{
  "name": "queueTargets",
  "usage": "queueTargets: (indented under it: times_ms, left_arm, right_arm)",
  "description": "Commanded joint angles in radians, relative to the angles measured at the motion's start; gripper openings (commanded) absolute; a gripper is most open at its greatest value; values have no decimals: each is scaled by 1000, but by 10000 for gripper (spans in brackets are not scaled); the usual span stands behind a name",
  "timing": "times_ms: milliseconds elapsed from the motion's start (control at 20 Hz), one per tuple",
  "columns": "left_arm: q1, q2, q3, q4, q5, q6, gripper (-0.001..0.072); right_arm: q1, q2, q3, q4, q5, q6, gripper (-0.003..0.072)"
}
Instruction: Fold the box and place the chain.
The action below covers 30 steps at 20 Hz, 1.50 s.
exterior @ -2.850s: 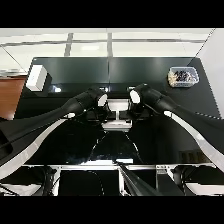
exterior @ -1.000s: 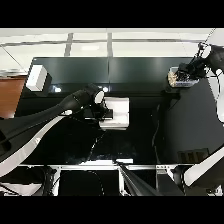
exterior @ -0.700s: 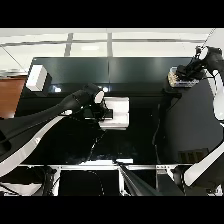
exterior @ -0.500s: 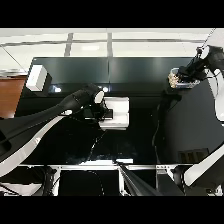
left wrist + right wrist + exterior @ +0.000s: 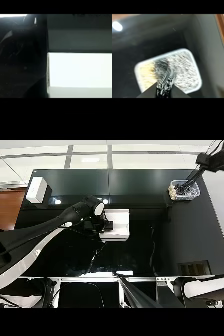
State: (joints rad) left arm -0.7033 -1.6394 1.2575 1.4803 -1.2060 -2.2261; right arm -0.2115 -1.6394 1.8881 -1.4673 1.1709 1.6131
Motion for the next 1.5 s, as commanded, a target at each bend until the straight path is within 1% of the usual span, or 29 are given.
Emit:
queueTargets:
  times_ms: [0, 150, 400, 650, 750, 900, 1000, 1100, 1300, 1450]
  left_arm:
    - [1, 0, 0, 0, 2, 1, 25]
    - [1, 0, 0, 0, 2, 1, 25]
    - [1, 0, 0, 0, 2, 1, 25]
    - [1, 0, 0, 0, 2, 1, 25]
    - [1, 0, 0, 0, 2, 1, 25]
    - [1, 0, 0, 0, 2, 1, 25]
    - [1, 0, 0, 0, 2, 1, 25]
    - [1, 0, 0, 0, 2, 1, 25]
    - [1, 0, 0, 0, 2, 1, 25]
    - [1, 0, 0, 0, 2, 1, 25]
  right_arm:
    - [8, 135, 0, 212, 41, -121, 13]
    - [20, 255, 0, 285, 64, -143, 13]
    - [34, 438, 0, 474, 93, -157, 13]
    - [165, 553, 0, 480, 120, -157, 13]
    - [216, 571, 0, 480, 136, -156, 13]
    - [269, 573, -3, 500, 214, -156, 14]
    - [296, 573, -12, 549, 259, -155, 13]
    - [322, 573, -24, 635, 285, -156, 14]
    - [382, 567, -25, 712, 294, -156, 14]
    - [426, 549, -25, 715, 291, -155, 14]
